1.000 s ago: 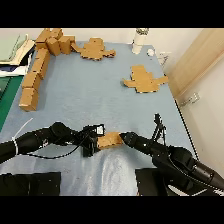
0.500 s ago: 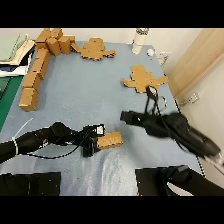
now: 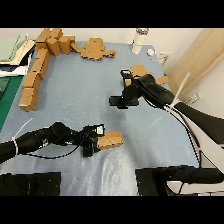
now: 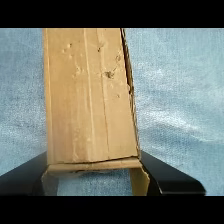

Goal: Fold the box.

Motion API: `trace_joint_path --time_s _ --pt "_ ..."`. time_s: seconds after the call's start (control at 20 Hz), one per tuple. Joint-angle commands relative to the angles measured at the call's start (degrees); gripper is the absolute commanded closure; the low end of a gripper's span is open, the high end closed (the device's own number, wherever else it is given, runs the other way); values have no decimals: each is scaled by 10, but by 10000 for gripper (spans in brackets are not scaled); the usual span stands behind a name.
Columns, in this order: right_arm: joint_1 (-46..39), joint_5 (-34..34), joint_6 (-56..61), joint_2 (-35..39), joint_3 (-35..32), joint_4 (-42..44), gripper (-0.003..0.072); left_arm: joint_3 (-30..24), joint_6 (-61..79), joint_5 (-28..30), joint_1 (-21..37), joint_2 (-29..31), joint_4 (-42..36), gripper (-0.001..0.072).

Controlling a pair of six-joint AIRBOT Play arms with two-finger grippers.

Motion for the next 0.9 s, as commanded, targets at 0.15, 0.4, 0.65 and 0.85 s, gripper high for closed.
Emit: trace_joint_path --time_s 0.15,0.4,0.65,0.85 --pt "-2 -26 -14 -36 23 9 684 1 -5 0 0 0 -2 498" --pt "-2 -30 -14 -36 23 8 684 1 -36 9 1 10 1 498" --pt "-2 -30 -14 -36 23 8 684 1 -141 83 12 66 62 498" --pt "-2 -30 -14 -36 23 8 684 1 -336 64 116 100 201 498"
